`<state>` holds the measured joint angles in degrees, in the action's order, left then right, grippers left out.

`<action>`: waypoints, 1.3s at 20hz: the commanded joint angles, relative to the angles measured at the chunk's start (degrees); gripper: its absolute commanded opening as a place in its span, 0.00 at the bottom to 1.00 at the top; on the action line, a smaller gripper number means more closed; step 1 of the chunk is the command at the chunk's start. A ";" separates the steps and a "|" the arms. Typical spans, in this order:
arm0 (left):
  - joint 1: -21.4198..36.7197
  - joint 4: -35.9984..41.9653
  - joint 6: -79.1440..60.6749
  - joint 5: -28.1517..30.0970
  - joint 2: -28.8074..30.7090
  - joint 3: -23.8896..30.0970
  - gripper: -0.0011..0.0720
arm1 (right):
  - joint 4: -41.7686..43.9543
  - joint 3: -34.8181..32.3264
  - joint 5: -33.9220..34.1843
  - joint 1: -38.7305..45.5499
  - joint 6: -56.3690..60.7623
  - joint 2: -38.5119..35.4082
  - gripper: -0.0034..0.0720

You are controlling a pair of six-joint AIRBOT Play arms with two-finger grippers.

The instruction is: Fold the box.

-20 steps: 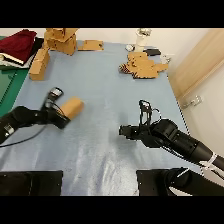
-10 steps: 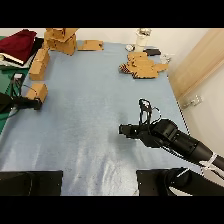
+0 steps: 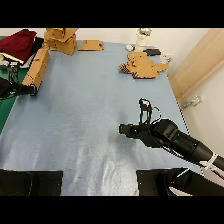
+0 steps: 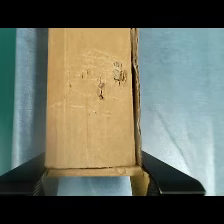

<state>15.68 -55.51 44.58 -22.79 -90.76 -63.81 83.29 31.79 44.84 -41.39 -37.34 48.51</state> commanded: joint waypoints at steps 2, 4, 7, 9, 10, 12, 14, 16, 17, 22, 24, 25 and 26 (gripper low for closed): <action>0.13 -0.31 0.02 0.81 -3.15 -2.32 0.47 | 0.07 0.04 -0.81 0.00 0.04 0.04 0.05; 0.26 -0.28 0.02 0.28 -3.98 -2.32 0.47 | 0.09 0.04 -1.05 0.00 0.04 0.04 0.05; 0.39 -1.03 0.00 -0.79 -4.31 -2.32 0.47 | 0.09 0.04 -1.07 0.00 0.04 0.02 0.05; 0.55 -2.58 0.02 -1.05 -4.26 -2.32 0.47 | 0.46 0.04 -1.07 -0.02 0.04 0.02 0.05; 0.55 -2.89 0.02 -1.64 -4.26 -2.32 0.47 | 0.52 0.04 -1.11 -0.02 0.04 0.02 0.05; 0.48 -3.85 0.00 -3.30 -4.24 -2.32 0.76 | 0.50 0.04 -1.11 -0.02 0.04 0.02 0.05; 0.63 -4.59 0.04 -5.29 -4.11 -2.32 0.97 | 0.50 0.04 -1.31 -0.02 0.04 0.02 0.05; 1.42 -4.98 0.24 -10.47 -3.41 -3.06 0.97 | 0.50 0.04 -1.29 -0.02 0.02 0.02 0.05; 1.99 -5.22 1.09 -13.16 -2.71 -3.67 0.97 | 0.52 0.04 -1.29 -0.02 0.02 0.02 0.05; 5.11 -9.33 4.57 -28.22 4.37 -6.54 0.97 | 0.76 0.04 -1.31 -0.02 0.02 0.04 0.05; 4.94 -9.70 4.59 -33.83 8.41 -7.43 0.97 | 0.81 0.04 -1.31 -0.02 0.00 0.17 0.05; 4.55 -8.74 5.11 -36.24 10.58 -7.61 0.96 | 0.74 0.15 -1.36 0.02 0.00 0.55 0.05; 3.89 -7.02 6.14 -38.86 12.55 -7.63 0.69 | 0.79 0.87 -1.33 0.39 -0.33 1.55 0.05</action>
<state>20.05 -63.72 49.06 -52.66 -83.15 -70.61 84.01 32.01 43.57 -41.34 -37.32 49.04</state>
